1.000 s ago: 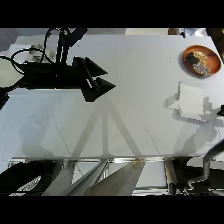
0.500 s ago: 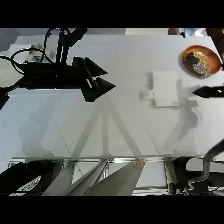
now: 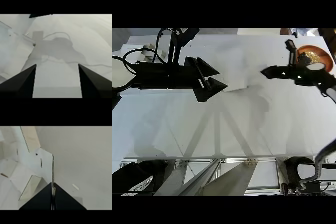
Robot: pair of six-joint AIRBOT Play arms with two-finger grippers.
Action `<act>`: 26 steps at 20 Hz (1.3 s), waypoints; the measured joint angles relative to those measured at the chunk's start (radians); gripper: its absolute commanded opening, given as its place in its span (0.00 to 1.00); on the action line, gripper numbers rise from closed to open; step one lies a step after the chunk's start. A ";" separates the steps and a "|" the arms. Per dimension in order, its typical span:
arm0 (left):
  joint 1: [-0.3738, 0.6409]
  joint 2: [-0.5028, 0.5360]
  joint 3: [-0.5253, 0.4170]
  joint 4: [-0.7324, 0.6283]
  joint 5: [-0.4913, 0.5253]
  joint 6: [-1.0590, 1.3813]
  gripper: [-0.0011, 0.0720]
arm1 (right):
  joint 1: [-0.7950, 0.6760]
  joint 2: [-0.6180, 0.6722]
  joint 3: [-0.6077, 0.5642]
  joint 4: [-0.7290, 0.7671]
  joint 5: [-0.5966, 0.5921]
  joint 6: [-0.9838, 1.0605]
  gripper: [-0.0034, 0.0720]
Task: Fold the box and place the chain.
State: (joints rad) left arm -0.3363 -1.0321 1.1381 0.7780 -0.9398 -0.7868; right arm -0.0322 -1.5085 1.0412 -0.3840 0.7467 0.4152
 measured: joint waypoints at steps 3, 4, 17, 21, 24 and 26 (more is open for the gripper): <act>0.000 0.000 0.000 0.000 0.000 0.000 0.79 | 0.060 -0.004 -0.044 0.167 -0.116 -0.137 0.07; 0.000 0.000 0.000 0.000 0.000 0.000 0.79 | 0.071 -0.008 -0.067 0.222 -0.154 -0.193 0.07; 0.000 0.000 0.000 0.000 0.000 0.000 0.79 | 0.098 -0.112 -0.177 0.418 -0.290 -0.544 0.07; 0.000 0.000 0.000 0.000 0.000 0.000 0.79 | 0.099 -0.115 -0.178 0.422 -0.291 -0.552 0.07; 0.000 0.000 0.000 0.000 0.000 0.000 0.79 | 0.098 -0.116 -0.178 0.422 -0.290 -0.554 0.07; 0.000 0.000 0.000 0.000 0.000 0.000 0.79 | 0.098 -0.116 -0.178 0.421 -0.289 -0.554 0.07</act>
State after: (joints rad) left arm -0.3363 -1.0321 1.1381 0.7780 -0.9398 -0.7868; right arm 0.0662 -1.6241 0.8631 0.0372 0.4576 -0.1390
